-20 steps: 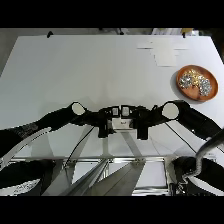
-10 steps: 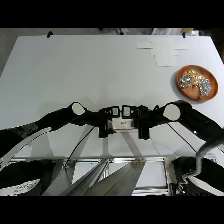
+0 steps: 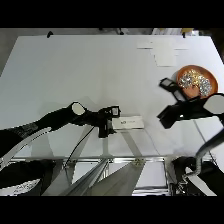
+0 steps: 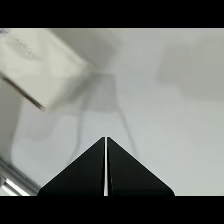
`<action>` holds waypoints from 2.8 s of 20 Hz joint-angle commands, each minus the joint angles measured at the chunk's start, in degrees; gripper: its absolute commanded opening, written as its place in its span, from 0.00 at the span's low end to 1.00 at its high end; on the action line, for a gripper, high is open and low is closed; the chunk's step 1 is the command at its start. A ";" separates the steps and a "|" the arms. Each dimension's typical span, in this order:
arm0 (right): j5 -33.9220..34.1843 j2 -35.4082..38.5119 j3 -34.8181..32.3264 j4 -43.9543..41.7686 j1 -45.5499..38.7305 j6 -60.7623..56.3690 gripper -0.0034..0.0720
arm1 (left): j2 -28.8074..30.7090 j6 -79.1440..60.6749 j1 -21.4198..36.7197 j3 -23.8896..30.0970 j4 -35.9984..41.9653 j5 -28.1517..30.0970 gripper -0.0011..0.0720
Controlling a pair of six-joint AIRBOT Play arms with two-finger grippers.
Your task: Fold the box and place the chain.
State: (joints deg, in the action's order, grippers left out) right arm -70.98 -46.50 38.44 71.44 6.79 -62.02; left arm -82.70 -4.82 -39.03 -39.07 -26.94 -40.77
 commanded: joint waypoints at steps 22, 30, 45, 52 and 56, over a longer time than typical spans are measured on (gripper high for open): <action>-7.48 0.90 -13.55 13.44 -7.50 -18.73 0.07 | 0.00 -0.07 0.00 0.02 -0.04 0.02 0.36; -7.50 0.90 -13.55 13.44 -7.50 -18.73 0.07 | 0.94 0.00 0.35 0.00 -1.57 -0.24 0.36; -7.50 0.90 -13.55 13.44 -7.50 -18.73 0.07 | 33.86 61.94 27.61 0.02 -47.93 -9.81 0.36; -7.50 0.90 -13.55 13.44 -7.50 -18.73 0.07 | 31.12 75.97 49.22 0.07 -52.00 -9.60 0.39; -7.50 0.90 -13.55 13.44 -7.50 -18.73 0.07 | 26.27 77.11 52.30 0.09 -52.09 -12.74 0.39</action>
State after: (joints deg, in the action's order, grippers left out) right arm -78.48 -45.65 24.91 84.88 -0.69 -80.75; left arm -53.71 69.60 10.04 -39.00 -78.19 -51.37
